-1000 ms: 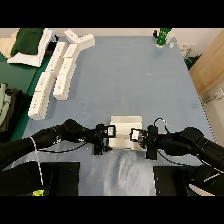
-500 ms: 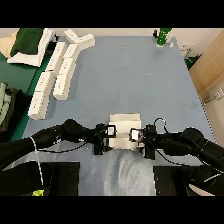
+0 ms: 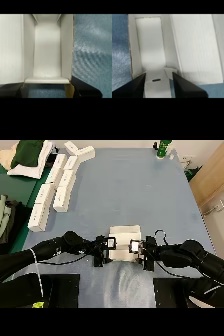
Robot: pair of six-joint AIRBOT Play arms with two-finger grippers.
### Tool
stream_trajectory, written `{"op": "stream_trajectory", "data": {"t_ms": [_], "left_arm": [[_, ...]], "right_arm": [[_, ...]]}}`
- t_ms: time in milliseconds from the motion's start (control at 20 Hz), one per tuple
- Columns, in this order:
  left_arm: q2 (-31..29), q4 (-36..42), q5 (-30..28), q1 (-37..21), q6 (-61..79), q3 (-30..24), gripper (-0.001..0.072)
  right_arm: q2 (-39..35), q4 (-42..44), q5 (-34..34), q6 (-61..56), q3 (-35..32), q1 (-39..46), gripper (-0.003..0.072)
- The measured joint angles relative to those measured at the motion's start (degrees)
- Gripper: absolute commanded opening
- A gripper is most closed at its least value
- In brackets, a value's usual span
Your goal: Fold the box.
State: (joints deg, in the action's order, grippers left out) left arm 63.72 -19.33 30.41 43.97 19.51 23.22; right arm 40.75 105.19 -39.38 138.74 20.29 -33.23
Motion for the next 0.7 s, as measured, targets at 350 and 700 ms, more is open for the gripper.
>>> {"op": "stream_trajectory", "data": {"t_ms": [350, 700], "left_arm": [[0.0, 0.0, 0.0, 0.0, 0.1, 0.0, 0.0473], [0.0, 0.0, 0.0, 0.0, 0.0, 0.0, 0.0473]], "right_arm": [[-0.1, -4.2, -3.5, -12.3, 0.4, 0.0, 0.0026], [-1.3, -9.4, -12.0, -33.9, 4.6, 0.0, 0.0003]]}}
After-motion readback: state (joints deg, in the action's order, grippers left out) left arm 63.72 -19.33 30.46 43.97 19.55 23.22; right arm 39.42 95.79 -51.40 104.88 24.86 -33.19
